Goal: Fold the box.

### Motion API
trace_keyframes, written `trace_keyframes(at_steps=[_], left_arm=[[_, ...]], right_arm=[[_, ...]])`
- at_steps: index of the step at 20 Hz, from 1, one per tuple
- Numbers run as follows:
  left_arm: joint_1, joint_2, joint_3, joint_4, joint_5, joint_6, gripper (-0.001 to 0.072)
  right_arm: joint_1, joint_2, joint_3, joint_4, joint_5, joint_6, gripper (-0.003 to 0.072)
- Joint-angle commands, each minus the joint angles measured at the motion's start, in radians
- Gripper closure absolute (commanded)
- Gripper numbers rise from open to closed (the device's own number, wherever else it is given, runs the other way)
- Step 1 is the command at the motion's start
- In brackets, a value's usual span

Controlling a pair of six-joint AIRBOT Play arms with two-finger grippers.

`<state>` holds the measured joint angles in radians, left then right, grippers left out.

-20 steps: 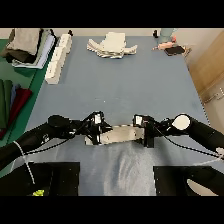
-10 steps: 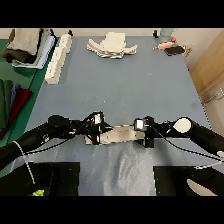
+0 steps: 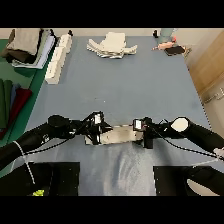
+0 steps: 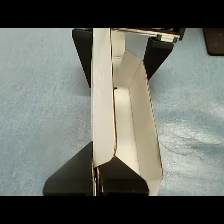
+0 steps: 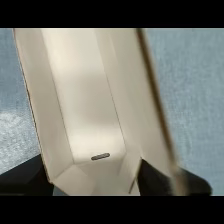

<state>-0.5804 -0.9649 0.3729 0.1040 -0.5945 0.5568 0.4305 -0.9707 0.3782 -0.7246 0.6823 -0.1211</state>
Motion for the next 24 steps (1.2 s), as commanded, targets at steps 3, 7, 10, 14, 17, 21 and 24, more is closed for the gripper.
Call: trace_keyframes(at_steps=[3, 7, 10, 14, 17, 21, 24], left_arm=[[0.000, 0.001, 0.000, 0.000, 0.000, 0.000, 0.0694], [0.000, 0.001, 0.000, 0.000, 0.000, 0.000, 0.0694], [0.000, 0.000, 0.000, 0.000, 0.000, 0.000, 0.0695], [0.000, 0.000, 0.000, 0.000, 0.000, 0.000, 0.0694], [0.000, 0.000, 0.000, 0.000, 0.000, 0.000, 0.0694], [0.000, 0.000, 0.000, 0.000, 0.000, 0.000, 0.0695], [0.000, 0.001, 0.000, 0.001, 0.000, 0.000, 0.0695]], right_arm=[[0.000, -0.008, -0.010, 0.030, 0.068, 0.001, -0.0034], [0.000, -0.008, -0.010, 0.037, 0.069, 0.009, -0.0034], [0.000, -0.008, -0.010, 0.037, 0.060, 0.008, -0.0034], [0.000, -0.009, -0.011, 0.037, 0.049, 0.008, -0.0034], [0.000, -0.009, -0.024, 0.037, 0.041, 0.008, -0.0021], [0.000, -0.009, -0.024, 0.038, 0.041, -0.004, -0.0018], [0.000, -0.009, -0.024, 0.037, 0.041, -0.005, 0.0046]])
